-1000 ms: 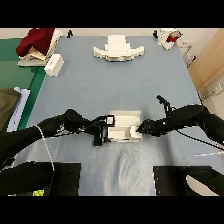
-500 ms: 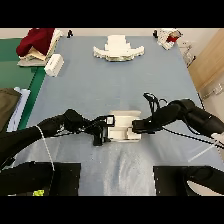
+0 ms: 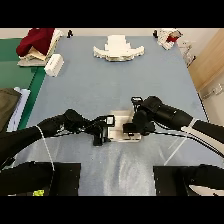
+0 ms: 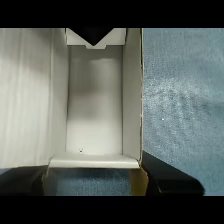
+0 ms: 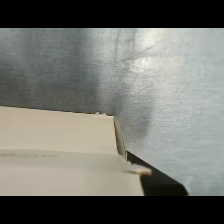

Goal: Fold the box.

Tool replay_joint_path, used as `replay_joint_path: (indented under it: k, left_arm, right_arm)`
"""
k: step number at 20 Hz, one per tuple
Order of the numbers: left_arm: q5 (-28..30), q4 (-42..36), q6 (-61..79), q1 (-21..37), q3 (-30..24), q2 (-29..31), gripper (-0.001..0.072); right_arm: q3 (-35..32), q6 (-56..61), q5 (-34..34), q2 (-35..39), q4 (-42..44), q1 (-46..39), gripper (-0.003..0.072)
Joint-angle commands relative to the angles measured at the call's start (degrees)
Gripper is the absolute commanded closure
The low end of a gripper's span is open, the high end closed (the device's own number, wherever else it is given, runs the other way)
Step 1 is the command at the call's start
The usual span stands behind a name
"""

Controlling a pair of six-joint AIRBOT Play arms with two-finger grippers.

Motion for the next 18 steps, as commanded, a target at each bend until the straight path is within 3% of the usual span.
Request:
replay_joint_path:
  k: [1,3,5,7,8,15,16,17,18]
  left_arm:
    - [0.0,0.0,0.0,0.0,0.0,0.0,0.0290]
    - [0.0,0.0,0.0,0.0,0.0,0.0,0.0290]
    - [0.0,0.0,0.0,0.0,0.0,0.0,0.0291]
    - [0.0,0.0,0.0,0.0,0.0,0.0,0.0290]
    - [0.0,0.0,0.0,0.0,0.0,0.0,0.0290]
    - [0.0,0.0,0.0,0.0,0.0,0.0,0.0291]
    - [0.0,0.0,0.0,0.0,0.0,0.0,0.0290]
    - [0.0,0.0,0.0,0.0,0.0,0.0,0.0290]
    - [0.0,0.0,0.0,0.0,0.0,0.0,0.0290]
  right_arm:
    - [0.9,4.1,-1.4,-2.2,-2.8,1.0,0.0252]
    - [0.9,4.4,-1.4,-2.2,-3.4,1.0,0.0301]
    - [0.9,4.4,-1.3,-2.2,-3.5,1.0,0.0419]
    - [0.9,4.3,-1.4,-2.2,-3.6,1.0,0.0657]
    - [0.9,4.3,-1.4,-2.2,-3.6,1.0,0.0684]
    - [0.9,4.3,-1.4,-2.2,-3.5,1.0,0.0687]
    - [0.9,4.3,-1.4,-2.2,-3.5,1.0,0.0683]
    - [0.9,4.3,-1.4,-2.2,-3.3,1.0,0.0477]
    - [0.9,4.3,-1.4,-2.1,-3.1,1.0,0.0200]
